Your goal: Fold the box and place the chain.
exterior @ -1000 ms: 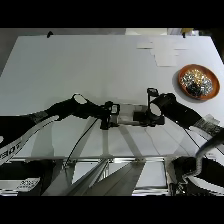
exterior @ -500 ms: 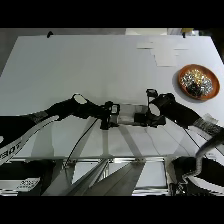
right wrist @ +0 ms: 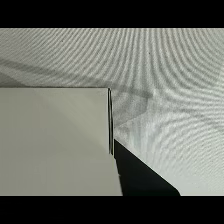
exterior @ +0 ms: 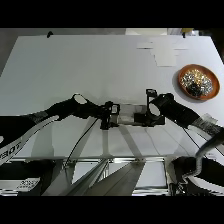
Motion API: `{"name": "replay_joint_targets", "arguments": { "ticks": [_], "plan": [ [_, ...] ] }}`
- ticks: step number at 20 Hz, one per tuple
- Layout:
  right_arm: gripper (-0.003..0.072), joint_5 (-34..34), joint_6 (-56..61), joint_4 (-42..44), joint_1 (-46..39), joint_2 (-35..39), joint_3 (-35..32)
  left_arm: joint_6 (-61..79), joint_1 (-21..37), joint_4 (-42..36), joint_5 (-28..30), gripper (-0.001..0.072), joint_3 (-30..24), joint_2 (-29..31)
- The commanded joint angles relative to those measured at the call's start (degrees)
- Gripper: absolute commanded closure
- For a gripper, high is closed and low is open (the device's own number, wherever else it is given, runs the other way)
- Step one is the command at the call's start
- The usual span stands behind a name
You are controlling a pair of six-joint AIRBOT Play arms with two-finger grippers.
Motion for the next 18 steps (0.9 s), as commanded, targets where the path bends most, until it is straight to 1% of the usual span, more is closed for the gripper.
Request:
{"name": "replay_joint_targets", "arguments": {
  "ticks": [1, 3, 4, 5, 8, 10, 11, 12, 13, 15, 18],
  "plan": [
    [0.0549, 0.2, -2.2, 0.1, 0.0, 0.2, 0.0, 0.0, 0.0, 0.0, 0.0, 0.0621, 0.0, 0.0],
    [0.044, 1.0, -6.6, -0.1, 0.0, 1.8, 0.0, 0.0, 0.0, 0.0, 0.0, 0.0621, 0.0, 0.0],
    [0.04, 1.5, -8.9, -0.3, 0.0, 3.1, 0.0, 0.0, 0.0, 0.0, 0.0, 0.0621, 0.0, 0.0],
    [0.0387, 2.1, -10.9, -0.4, 0.0, 4.9, 0.0, 0.0, 0.0, 0.0, 0.0, 0.0621, 0.0, 0.0],
    [0.0387, 7.2, -17.9, -0.6, 0.0, 11.1, 0.6, 0.0, 0.0, 0.0, 0.0, 0.0621, 0.0, 0.0],
    [0.0387, 11.6, -22.1, -0.3, -1.1, 14.9, 3.2, 0.0, 0.0, 0.0, 0.0, 0.0621, 0.0, 0.0],
    [0.0391, 14.0, -25.0, -0.3, -2.3, 16.6, 5.8, 0.0, 0.0, 0.0, 0.0, 0.0621, 0.0, 0.0],
    [0.0452, 15.9, -28.9, -0.5, -4.1, 17.7, 9.0, 0.0, 0.0, 0.0, 0.0, 0.0621, 0.0, 0.0],
    [0.0484, 17.0, -32.0, -0.8, -6.6, 18.1, 12.3, 0.0, 0.0, 0.0, 0.0, 0.0621, 0.0, 0.0],
    [0.0485, 17.3, -36.2, -3.0, -13.6, 17.0, 18.8, 0.0, 0.0, 0.0, 0.0, 0.0621, 0.0, 0.0],
    [0.0485, 14.4, -41.0, -6.8, -27.2, 12.2, 26.4, 0.0, 0.0, 0.0, 0.0, 0.0621, 0.0, 0.0]
  ]
}}
